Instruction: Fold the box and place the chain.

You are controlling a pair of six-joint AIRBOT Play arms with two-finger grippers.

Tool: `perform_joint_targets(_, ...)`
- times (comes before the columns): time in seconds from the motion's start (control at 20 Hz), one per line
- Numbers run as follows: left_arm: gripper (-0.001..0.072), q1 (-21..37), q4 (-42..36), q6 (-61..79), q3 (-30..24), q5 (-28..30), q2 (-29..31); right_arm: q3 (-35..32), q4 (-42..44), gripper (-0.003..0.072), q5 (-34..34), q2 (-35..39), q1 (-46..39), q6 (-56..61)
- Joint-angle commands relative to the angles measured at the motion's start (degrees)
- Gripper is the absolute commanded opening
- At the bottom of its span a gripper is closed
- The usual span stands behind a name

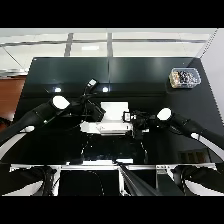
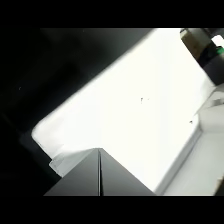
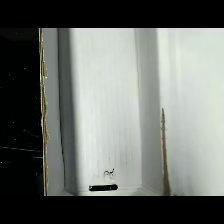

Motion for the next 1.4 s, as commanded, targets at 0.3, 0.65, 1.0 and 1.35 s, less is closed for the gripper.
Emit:
perform_joint_targets(0.3,0.0022,5.6,9.7,-5.9,1.8,-3.8,7.1,0.0,0.0,0.0009,0.0,0.0,0.0,0.0)
perform_joint_targets(0.65,0.0027,9.0,3.3,7.5,-13.6,-4.1,29.9,0.0,0.0,0.0009,0.0,0.0,0.0,0.0)
perform_joint_targets(1.0,0.0699,3.8,12.0,36.7,-16.2,-8.1,21.8,0.0,0.0,0.0009,0.0,0.0,0.0,0.0)
perform_joint_targets(1.35,0.0697,2.1,10.2,41.9,-7.8,-7.1,6.1,0.0,0.0,0.0009,0.0,0.0,0.0,0.0)
